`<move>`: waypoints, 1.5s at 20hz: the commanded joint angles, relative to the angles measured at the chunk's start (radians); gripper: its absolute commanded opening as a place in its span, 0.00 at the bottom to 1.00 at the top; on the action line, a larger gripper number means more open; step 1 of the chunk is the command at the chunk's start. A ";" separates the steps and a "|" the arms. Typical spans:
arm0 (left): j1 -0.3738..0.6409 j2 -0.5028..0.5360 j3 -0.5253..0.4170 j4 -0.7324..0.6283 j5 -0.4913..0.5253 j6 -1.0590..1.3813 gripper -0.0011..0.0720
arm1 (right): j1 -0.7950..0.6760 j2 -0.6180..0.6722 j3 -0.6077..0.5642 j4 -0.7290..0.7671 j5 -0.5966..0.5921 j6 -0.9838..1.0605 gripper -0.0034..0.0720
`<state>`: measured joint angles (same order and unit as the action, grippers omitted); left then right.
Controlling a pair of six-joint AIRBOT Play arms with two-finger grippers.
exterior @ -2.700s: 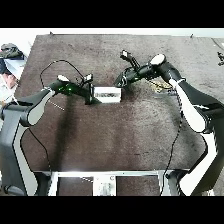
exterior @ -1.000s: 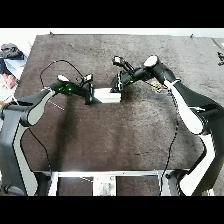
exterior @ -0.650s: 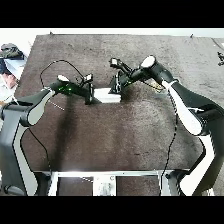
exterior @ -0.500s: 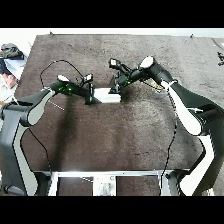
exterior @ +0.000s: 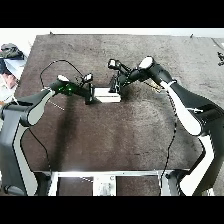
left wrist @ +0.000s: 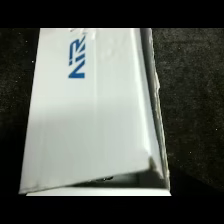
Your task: Fold the box and place the chain.
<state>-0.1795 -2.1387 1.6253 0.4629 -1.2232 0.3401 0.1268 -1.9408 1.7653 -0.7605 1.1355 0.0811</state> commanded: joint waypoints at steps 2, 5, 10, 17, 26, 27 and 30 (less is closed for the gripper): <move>0.001 0.000 0.000 0.000 0.000 0.000 0.74 | 0.002 -0.002 0.000 -0.007 0.010 0.001 0.54; 0.001 0.000 0.000 0.000 0.000 0.000 0.74 | 0.002 -0.014 -0.001 -0.008 0.013 0.001 0.54; 0.001 0.000 0.000 0.000 0.000 0.000 0.74 | 0.003 -0.037 -0.002 -0.021 0.055 0.012 0.54; 0.001 0.000 0.000 0.000 0.000 0.000 0.74 | 0.003 -0.050 -0.005 -0.053 0.147 0.032 0.54; 0.001 0.000 0.000 0.000 0.000 0.000 0.74 | -0.002 -0.049 -0.007 -0.083 0.148 0.054 0.54; 0.001 0.000 0.000 0.000 0.000 0.000 0.74 | -0.008 -0.043 -0.007 -0.038 0.150 0.054 0.54; 0.001 0.000 0.000 0.000 0.000 0.000 0.74 | -0.032 -0.029 -0.007 0.117 0.152 0.054 0.54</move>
<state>-0.1799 -2.1387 1.6253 0.4641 -1.2285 0.3389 0.1116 -1.9831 1.7550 -0.7929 1.2930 0.1352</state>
